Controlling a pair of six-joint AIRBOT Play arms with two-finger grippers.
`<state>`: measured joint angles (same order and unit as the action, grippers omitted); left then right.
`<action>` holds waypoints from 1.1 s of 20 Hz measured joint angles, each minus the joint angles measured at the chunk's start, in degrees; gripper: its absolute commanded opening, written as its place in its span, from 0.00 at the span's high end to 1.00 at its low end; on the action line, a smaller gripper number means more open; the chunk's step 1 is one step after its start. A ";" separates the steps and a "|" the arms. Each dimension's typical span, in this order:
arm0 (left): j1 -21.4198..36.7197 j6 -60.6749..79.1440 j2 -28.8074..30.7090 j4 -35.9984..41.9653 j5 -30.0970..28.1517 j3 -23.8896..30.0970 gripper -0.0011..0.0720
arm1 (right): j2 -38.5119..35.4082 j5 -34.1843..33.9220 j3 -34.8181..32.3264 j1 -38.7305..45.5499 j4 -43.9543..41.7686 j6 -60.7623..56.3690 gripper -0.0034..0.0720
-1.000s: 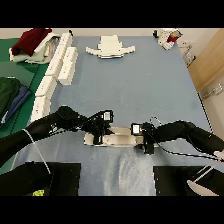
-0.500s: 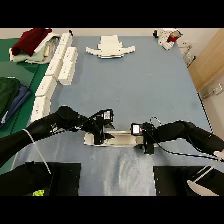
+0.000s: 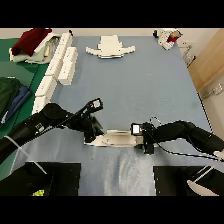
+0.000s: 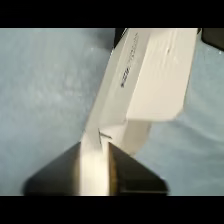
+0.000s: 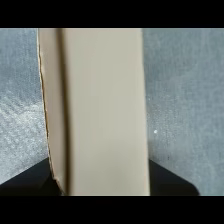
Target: Fold the box.
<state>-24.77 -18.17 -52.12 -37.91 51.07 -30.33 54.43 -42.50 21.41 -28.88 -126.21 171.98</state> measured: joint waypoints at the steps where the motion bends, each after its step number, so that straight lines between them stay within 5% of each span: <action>1: 0.42 -6.43 1.29 -1.36 3.30 0.00 0.97 | 0.00 0.00 0.00 0.00 0.00 0.00 0.34; 5: -3.32 -23.30 3.28 4.15 8.68 0.24 0.97 | 0.00 0.00 0.00 0.00 0.00 0.00 0.34; 9: -8.31 -29.46 0.85 14.32 -0.76 -0.70 0.97 | 0.00 0.00 0.00 0.00 0.00 0.00 0.34; 13: -7.10 -32.33 -4.70 18.95 -9.57 -2.25 0.97 | 0.00 0.00 0.00 0.00 0.00 -0.02 0.34; 22: -4.50 -38.12 -18.91 19.76 -11.08 -2.86 0.97 | 0.02 0.00 0.00 0.00 -0.07 -0.07 0.34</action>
<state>-29.28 -56.29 -71.02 -18.15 39.99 -33.19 54.46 -42.50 21.41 -28.88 -126.28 171.92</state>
